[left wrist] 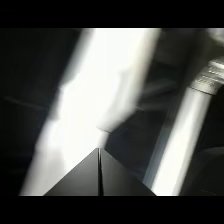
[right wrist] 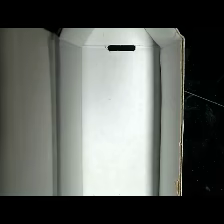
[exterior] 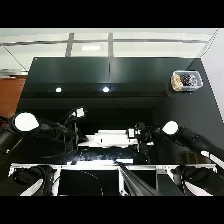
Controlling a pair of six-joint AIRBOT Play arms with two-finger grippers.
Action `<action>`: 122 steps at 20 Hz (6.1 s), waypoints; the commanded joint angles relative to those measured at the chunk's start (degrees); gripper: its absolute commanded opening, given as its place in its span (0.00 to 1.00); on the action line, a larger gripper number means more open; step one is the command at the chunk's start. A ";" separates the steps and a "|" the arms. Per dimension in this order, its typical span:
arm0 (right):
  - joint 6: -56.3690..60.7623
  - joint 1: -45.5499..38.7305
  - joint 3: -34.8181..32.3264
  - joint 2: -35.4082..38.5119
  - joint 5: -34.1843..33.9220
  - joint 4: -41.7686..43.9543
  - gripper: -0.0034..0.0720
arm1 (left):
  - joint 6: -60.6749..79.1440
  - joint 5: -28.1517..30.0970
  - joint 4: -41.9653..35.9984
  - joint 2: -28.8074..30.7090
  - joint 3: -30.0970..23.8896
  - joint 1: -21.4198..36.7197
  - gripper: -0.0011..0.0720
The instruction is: Fold the box and place the chain.
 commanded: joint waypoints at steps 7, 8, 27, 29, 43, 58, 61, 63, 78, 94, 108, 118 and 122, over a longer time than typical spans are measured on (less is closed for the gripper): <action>-0.04 0.02 -0.02 -0.02 0.13 -0.02 0.35 | 13.94 42.84 -51.17 -0.15 -11.56 -6.16 0.05; -0.04 0.02 -0.02 -0.02 0.13 -0.02 0.35 | 16.90 44.76 -51.19 -1.53 -11.52 -6.47 0.05; -0.04 0.02 -0.02 -0.02 0.11 -0.02 0.35 | 19.15 31.63 -31.98 -19.06 -6.40 -7.85 0.05; -0.04 0.02 -0.02 -0.02 0.11 -0.02 0.35 | 19.12 30.47 -30.40 -18.36 -4.57 -6.32 0.05; -0.04 0.02 -0.02 -0.02 0.11 -0.02 0.35 | 24.06 6.08 5.57 -8.41 -2.49 2.45 0.98; -0.04 0.02 -0.02 -0.02 0.11 -0.02 0.35 | 27.47 20.96 -4.81 -15.39 -3.61 -8.63 0.83; -0.04 0.02 -0.02 -0.02 0.11 -0.02 0.35 | 27.45 22.23 -5.84 -15.39 -3.58 -8.63 0.83; -0.04 0.02 -0.02 -0.02 0.09 -0.02 0.35 | 27.43 20.87 -5.77 -15.39 -3.58 -8.63 0.63; -0.04 0.02 -0.02 -0.02 0.09 -0.02 0.35 | 27.08 26.93 -8.46 -15.41 -3.61 -14.56 0.21; -0.04 0.02 -0.02 -0.02 0.09 0.00 0.35 | 27.08 26.88 -14.71 -18.91 -3.58 -14.82 0.24; -0.04 0.02 -0.02 -0.02 0.09 0.00 0.35 | 2.82 18.10 7.82 -2.64 -2.89 -4.57 0.05; -0.04 0.02 -0.02 -0.02 0.11 -0.02 0.35 | -45.38 3.50 12.04 5.27 -8.39 29.94 0.06; -0.04 0.02 -0.02 -0.02 0.11 -0.02 0.35 | -47.25 1.77 3.45 -1.16 -12.24 30.60 0.06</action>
